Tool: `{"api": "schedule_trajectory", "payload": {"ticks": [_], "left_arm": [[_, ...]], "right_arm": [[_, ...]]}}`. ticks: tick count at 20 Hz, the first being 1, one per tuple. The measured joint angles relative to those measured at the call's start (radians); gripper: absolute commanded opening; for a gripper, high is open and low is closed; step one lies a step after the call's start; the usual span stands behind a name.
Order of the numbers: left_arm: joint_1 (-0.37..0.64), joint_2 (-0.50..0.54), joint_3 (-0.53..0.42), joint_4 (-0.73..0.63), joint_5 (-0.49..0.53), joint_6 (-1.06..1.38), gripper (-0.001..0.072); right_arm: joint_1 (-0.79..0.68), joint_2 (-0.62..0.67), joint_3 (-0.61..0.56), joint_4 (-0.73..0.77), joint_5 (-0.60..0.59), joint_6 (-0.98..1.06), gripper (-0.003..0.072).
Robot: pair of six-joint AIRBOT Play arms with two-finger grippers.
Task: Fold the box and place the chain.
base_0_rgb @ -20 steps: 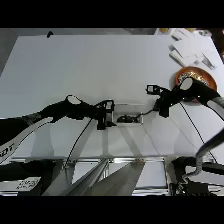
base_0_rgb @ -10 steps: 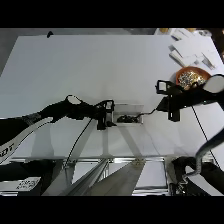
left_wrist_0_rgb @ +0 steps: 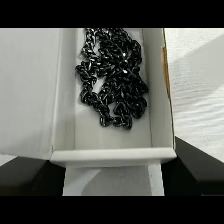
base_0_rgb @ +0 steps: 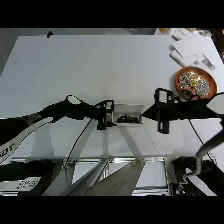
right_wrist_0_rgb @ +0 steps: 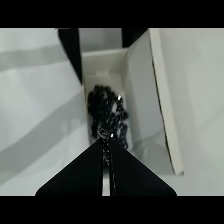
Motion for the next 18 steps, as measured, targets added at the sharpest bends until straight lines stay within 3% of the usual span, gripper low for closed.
{"api": "schedule_trajectory", "payload": {"ticks": [4, 6, 7, 14, 16, 18], "left_arm": [[0.000, 0.000, 0.000, 0.000, 0.000, 0.000, 0.0207], [0.000, 0.000, 0.000, 0.000, 0.000, 0.000, 0.0207], [0.000, 0.000, 0.000, 0.000, 0.000, 0.000, 0.0207], [0.000, 0.000, 0.000, 0.000, 0.000, 0.000, 0.0207], [0.000, 0.000, 0.000, 0.000, 0.000, 0.000, 0.0207], [0.000, 0.000, 0.000, 0.000, 0.000, 0.000, 0.0207]], "right_arm": [[0.111, -0.080, -0.017, 0.020, -0.169, 0.056, 0.0030], [0.145, -0.134, -0.020, 0.024, -0.216, 0.065, 0.0188], [0.158, -0.158, -0.021, 0.026, -0.232, 0.069, 0.0200], [0.120, -0.150, 0.069, -0.010, -0.212, 0.079, 0.0197], [0.038, -0.143, 0.123, -0.039, -0.161, 0.061, 0.0155], [-0.062, -0.144, 0.154, -0.076, -0.138, 0.035, 0.0021]]}}
